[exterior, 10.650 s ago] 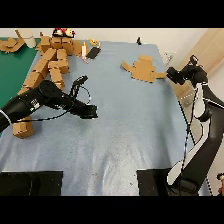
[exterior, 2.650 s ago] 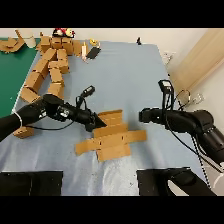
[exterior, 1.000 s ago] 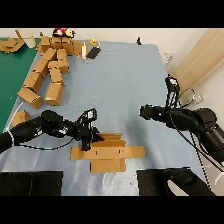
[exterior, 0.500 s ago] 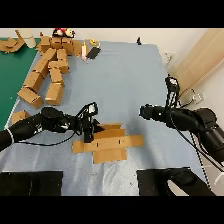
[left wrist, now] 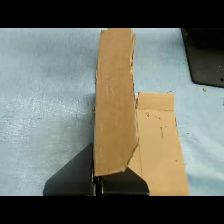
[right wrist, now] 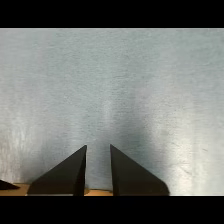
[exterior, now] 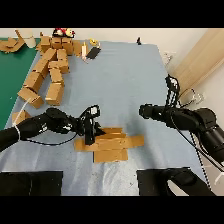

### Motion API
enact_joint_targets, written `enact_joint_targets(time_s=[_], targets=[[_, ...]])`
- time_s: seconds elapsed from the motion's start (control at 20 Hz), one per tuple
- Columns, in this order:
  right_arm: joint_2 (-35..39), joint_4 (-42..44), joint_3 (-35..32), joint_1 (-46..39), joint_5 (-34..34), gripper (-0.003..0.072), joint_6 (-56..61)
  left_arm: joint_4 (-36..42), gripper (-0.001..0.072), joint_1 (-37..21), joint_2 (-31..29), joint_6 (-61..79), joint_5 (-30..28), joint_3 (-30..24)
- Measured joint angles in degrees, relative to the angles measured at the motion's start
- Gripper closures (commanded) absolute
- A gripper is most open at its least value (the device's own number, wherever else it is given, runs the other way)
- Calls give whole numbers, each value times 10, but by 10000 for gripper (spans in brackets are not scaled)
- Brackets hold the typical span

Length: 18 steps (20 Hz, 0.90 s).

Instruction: Fold the box.

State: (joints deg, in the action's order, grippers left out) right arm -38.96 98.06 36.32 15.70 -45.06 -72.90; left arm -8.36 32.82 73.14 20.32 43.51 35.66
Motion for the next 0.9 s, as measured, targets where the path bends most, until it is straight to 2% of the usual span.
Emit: enact_joint_targets(time_s=[0.3,0.85,0.9], targets=[[0,6,0,1,0,465,0,-5,699,0,3,-11,27,-12],[0,8,0,1,0,466,-1,-9,698,-34,-10,-34,68,-15],[-1,8,0,1,0,513,-1,-9,698,-35,-10,-34,70,-15]])
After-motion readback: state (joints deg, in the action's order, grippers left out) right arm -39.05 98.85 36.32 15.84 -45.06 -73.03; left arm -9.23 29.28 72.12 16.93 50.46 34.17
